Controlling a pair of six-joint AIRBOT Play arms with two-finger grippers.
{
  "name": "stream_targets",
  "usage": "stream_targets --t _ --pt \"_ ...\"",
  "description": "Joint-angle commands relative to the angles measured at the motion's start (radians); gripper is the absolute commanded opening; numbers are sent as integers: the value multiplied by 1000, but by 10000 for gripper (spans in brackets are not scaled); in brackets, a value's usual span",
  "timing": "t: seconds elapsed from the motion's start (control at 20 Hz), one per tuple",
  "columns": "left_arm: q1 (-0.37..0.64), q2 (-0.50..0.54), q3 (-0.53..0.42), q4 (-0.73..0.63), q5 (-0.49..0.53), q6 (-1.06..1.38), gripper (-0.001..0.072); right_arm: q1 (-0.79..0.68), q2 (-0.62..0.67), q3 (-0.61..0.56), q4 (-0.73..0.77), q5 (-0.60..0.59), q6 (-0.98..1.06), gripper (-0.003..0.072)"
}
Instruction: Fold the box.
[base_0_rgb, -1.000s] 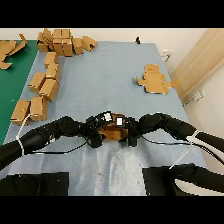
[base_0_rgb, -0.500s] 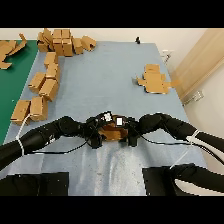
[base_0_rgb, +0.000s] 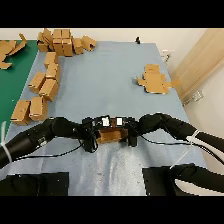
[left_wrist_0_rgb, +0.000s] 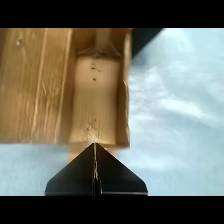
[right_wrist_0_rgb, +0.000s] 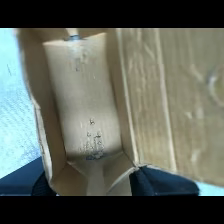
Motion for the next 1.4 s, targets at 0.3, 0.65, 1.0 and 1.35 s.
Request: stream_targets --t 0.3,0.65,1.0,1.35 --pt "89 254 1 347 -75 -783 11 0 -1 -1 0 0 0 556" --pt "352 223 -93 378 -299 -1483 11 1 -1 -1 2 0 0 556" --pt "281 141 -196 -117 -50 -1343 9 1 -1 -1 5 0 0 556" --pt "124 55 -196 -117 55 -1445 10 1 -1 -1 17 0 0 556"
